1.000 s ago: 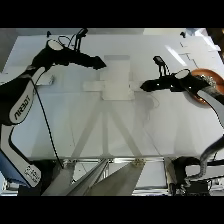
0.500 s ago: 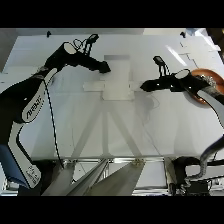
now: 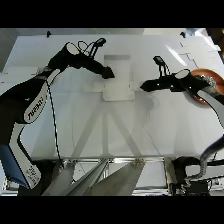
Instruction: Fold the box and place the chain.
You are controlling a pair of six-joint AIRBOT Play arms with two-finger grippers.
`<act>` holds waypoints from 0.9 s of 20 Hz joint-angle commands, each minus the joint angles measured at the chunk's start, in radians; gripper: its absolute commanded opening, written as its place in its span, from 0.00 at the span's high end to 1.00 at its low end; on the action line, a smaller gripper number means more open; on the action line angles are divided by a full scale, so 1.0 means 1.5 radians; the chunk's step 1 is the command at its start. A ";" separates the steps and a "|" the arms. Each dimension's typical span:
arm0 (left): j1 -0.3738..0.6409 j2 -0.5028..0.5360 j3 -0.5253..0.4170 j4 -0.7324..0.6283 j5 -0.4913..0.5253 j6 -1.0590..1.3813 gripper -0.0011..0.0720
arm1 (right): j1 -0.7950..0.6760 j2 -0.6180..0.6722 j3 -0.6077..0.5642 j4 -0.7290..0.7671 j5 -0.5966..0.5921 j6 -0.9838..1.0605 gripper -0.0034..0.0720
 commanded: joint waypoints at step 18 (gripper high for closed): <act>-0.004 0.012 0.001 0.012 -0.078 0.288 0.45 | 0.001 0.001 0.000 0.001 0.001 0.000 0.94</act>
